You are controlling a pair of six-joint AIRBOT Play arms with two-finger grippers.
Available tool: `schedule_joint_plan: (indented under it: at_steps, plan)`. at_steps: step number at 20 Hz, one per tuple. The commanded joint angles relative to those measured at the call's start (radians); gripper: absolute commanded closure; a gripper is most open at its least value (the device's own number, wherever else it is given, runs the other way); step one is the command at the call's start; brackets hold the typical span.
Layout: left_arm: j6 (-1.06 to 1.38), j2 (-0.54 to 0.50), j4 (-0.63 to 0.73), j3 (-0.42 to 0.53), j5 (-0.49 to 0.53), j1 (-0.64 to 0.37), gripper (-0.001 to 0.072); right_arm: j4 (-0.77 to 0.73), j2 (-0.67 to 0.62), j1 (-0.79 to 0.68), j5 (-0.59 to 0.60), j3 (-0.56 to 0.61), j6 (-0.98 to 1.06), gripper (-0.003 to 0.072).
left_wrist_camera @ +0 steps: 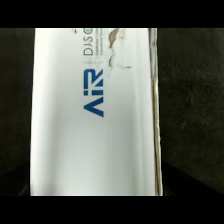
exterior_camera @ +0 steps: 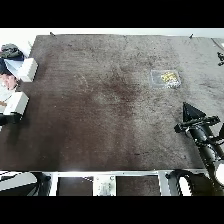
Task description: Fold the box and place the chain.
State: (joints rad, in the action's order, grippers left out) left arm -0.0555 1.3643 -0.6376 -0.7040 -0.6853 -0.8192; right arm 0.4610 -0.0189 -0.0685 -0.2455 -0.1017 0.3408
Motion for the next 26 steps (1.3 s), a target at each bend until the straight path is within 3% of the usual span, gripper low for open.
schedule_joint_plan:
  at_steps: [1,3,4,5,6,14,19,23,26]
  plan:
    - [0.012,0.013,-0.016,-0.002,0.021,-0.004,0.0699,0.000,0.000,0.001,0.000,0.000,0.000,0.0675]
    - [0.003,0.012,-0.016,-0.002,0.039,-0.004,0.0696,0.000,0.000,0.001,0.000,0.000,0.000,0.0674]
    - [0.004,0.011,-0.016,-0.002,0.031,-0.004,0.0505,0.000,0.000,0.001,0.000,0.000,0.000,0.0674]
    - [0.002,0.010,-0.010,-0.002,0.028,-0.004,0.0132,0.000,0.000,0.001,0.000,0.000,0.000,0.0675]
    - [-0.008,0.010,-0.010,-0.002,0.029,-0.004,0.0051,0.000,0.000,0.001,0.000,0.000,0.000,0.0675]
    - [-0.087,-0.082,-0.006,-0.009,0.047,-0.004,0.0049,0.000,0.000,0.001,0.000,0.000,0.000,0.0675]
    - [-0.149,-0.211,0.009,-0.009,-0.087,-0.004,0.0050,0.000,0.000,0.001,0.000,0.000,0.000,0.0675]
    - [-0.154,-0.253,0.017,-0.009,-0.060,-0.004,0.0050,0.000,0.000,0.001,0.000,0.000,0.000,0.0675]
    - [-0.148,-0.259,0.151,-0.040,-0.119,-0.004,0.0051,0.000,0.000,0.001,0.000,0.000,0.000,0.0675]
